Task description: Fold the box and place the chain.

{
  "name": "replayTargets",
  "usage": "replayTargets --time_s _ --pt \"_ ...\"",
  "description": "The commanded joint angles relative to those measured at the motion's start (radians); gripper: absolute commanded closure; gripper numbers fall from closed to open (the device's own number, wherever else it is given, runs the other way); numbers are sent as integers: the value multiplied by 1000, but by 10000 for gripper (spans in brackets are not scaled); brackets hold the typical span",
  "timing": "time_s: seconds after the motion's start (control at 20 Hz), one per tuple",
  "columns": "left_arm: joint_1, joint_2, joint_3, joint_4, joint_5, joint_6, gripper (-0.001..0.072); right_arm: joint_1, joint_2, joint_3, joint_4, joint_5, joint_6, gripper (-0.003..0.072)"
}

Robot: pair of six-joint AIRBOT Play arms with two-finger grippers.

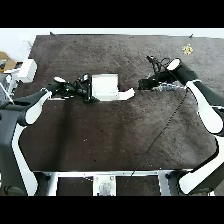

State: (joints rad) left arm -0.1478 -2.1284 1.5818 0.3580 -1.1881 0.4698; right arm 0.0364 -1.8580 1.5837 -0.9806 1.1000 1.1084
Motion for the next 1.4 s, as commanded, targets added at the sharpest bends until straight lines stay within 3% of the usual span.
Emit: replayTargets --time_s 0.0,0.35,0.45,0.5,0.75,0.8,0.85,1.35 --pt "1 1 0 0 0 0 486 -2 -49 0 122 24 -15 682" --pt "1 1 0 0 0 0 487 11 -100 0 228 57 -44 671" --pt "1 1 0 0 0 0 487 21 -114 0 244 61 -60 499" --pt "1 1 0 0 0 0 487 25 -114 0 262 68 -72 450" --pt "1 1 0 0 0 0 487 6 -110 4 452 157 -134 419" --pt "1 1 0 0 0 0 486 6 -110 4 466 172 -145 267" --pt "1 1 0 0 0 0 486 11 -110 5 468 177 -148 226" --pt "1 1 0 0 0 0 487 81 -110 9 421 118 -86 230"
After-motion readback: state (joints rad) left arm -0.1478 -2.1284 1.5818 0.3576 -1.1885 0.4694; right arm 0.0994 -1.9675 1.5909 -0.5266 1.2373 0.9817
